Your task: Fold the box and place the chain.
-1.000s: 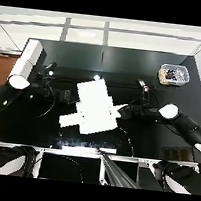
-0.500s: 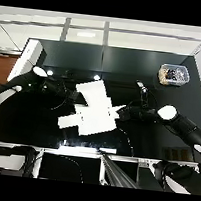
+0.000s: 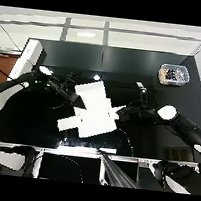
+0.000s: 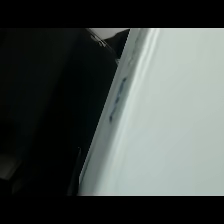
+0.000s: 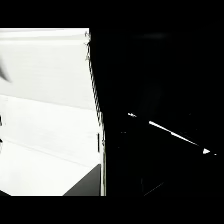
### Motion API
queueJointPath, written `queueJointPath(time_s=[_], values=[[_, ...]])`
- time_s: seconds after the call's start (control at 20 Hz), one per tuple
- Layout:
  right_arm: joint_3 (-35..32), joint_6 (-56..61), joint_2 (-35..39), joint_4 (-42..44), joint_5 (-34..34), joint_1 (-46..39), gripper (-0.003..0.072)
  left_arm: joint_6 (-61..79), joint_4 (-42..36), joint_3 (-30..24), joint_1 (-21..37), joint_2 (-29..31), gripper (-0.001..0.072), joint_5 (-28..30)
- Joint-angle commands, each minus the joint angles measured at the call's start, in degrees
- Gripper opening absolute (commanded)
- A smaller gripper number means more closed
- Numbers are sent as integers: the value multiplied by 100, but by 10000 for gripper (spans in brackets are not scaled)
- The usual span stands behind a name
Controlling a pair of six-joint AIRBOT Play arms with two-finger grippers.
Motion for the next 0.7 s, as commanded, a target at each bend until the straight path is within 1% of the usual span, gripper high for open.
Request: queueJointPath(time_s=[0.0,0.05,0.1,0.25,0.3,0.35,0.4,0.45,0.55,0.65], values=[[-4,39,4,-2,57,7,15,66,63,22,0,-20,201,-66],[-4,37,4,-11,94,7,15,114,63,24,0,-20,101,-66],[-2,37,4,-28,129,7,15,232,63,24,0,-20,28,-68],[2,42,4,-131,251,0,18,494,59,24,-2,-15,26,-66],[4,42,7,-157,337,-39,51,636,57,24,-4,-2,25,-66],[13,42,15,-157,479,-153,284,772,59,24,-11,17,24,-59],[68,42,15,-175,811,-369,522,824,66,24,-11,50,24,-59],[205,39,15,-328,1307,-667,546,879,96,24,-17,103,24,-63],[673,44,15,-918,2369,-1327,546,1126,407,24,-81,323,22,7],[1222,35,15,-1556,3198,-1912,545,1241,872,20,-297,739,21,424]])
